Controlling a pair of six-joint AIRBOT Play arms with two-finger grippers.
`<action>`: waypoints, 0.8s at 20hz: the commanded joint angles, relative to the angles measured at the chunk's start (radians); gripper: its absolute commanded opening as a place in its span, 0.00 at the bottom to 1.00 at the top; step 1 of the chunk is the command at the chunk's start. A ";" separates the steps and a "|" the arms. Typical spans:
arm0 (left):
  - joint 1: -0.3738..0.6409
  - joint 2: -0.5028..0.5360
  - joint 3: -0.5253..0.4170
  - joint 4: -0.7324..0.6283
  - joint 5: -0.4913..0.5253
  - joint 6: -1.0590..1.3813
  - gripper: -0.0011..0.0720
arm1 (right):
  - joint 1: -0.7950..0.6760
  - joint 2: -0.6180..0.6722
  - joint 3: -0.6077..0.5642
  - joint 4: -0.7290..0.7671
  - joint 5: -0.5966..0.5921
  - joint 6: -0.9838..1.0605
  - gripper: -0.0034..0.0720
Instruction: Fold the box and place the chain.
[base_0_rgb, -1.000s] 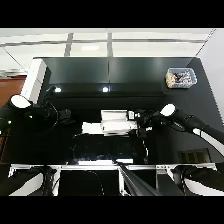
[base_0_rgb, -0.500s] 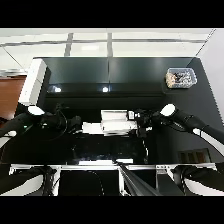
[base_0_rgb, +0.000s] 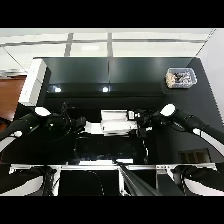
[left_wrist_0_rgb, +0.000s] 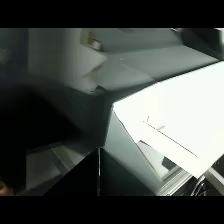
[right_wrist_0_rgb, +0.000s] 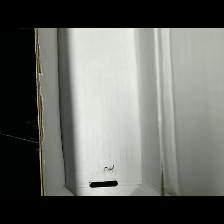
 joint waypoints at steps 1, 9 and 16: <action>-0.010 -0.003 0.001 -0.039 0.003 0.047 0.05 | 0.001 0.000 0.000 0.000 0.000 0.000 0.37; -0.013 -0.003 0.067 -0.053 -0.095 0.099 0.99 | 0.001 0.000 0.000 0.000 0.000 0.000 0.37; -0.129 -0.003 0.133 -0.047 -0.050 0.026 0.98 | 0.001 0.000 0.000 0.001 0.000 0.000 0.37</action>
